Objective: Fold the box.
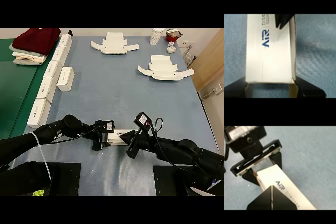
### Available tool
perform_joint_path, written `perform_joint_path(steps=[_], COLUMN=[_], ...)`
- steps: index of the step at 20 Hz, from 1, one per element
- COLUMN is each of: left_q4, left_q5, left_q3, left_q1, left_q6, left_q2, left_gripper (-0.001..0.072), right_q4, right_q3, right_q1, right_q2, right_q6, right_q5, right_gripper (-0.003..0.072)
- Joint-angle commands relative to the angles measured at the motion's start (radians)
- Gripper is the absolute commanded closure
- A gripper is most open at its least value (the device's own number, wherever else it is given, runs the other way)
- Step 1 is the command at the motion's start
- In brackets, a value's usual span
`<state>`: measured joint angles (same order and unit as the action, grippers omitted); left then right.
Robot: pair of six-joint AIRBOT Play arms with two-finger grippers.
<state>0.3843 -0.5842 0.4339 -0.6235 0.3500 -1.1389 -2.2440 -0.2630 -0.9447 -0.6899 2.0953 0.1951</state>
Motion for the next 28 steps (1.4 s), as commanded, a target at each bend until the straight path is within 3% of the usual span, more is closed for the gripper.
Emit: perform_joint_path(steps=[1,8,18,28], left_q4=[0.000,0.000,0.000,0.000], left_q5=[0.000,0.000,0.000,0.000], left_q3=[0.000,0.000,0.000,0.000], left_q1=[0.000,0.000,0.000,0.000], left_q6=[0.000,0.000,0.000,0.000], left_q2=[-0.001,-0.001,-0.001,-0.001], left_gripper=[0.0277,0.0277,0.0277,0.0277], right_q4=[-0.004,-0.004,-0.003,0.072], right_q3=[0.052,0.076,0.069,0.041], right_q1=[-0.042,-0.042,-0.042,-0.041], right_q2=[-0.020,-0.101,-0.106,0.004], right_q6=[-0.061,-0.061,-0.061,-0.060], right_q5=[-0.070,-0.091,-0.092,-0.089], right_gripper=[0.0669,0.0669,0.0669,0.0669])
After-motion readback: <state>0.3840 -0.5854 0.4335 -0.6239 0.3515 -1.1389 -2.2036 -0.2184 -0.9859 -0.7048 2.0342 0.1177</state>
